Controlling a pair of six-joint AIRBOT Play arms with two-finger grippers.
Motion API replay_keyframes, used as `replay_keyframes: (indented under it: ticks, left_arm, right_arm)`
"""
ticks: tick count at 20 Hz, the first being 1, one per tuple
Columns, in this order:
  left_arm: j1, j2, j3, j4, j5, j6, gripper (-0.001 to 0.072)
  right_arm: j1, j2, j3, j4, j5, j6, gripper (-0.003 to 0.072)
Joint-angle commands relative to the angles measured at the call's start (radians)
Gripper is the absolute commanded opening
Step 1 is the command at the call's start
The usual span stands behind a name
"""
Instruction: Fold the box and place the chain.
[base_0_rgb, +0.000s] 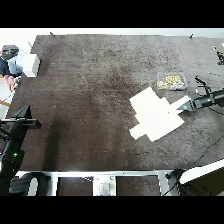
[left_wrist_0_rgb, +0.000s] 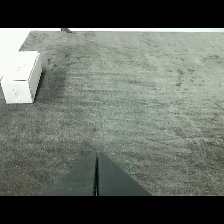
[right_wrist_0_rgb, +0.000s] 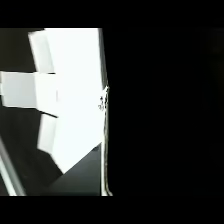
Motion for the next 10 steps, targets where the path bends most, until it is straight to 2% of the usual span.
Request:
replay_keyframes:
  ticks: [1, 4, 6, 8, 10]
  left_arm:
    - [0.000, 0.001, 0.000, 0.000, 0.000, 0.000, 0.0012]
    - [0.000, 0.001, 0.000, 0.000, 0.000, 0.001, 0.0012]
    - [0.000, 0.001, 0.000, 0.000, 0.000, 0.000, 0.0012]
    - [0.000, 0.001, 0.000, 0.000, 0.001, 0.000, 0.0012]
    - [0.000, 0.001, 0.001, 0.000, 0.000, 0.000, 0.0012]
  right_arm:
    - [0.060, 0.128, -0.211, 0.258, -0.106, 0.068, 0.0005]
    - [0.164, 0.285, -0.481, 0.401, -0.272, 0.056, 0.0006]
    - [0.269, 0.390, -0.637, 0.480, -0.454, 0.057, 0.0005]
    - [0.388, 0.475, -0.753, 0.614, -0.679, 0.057, 0.0006]
    - [0.498, 0.511, -0.799, 0.739, -0.859, 0.057, 0.0006]
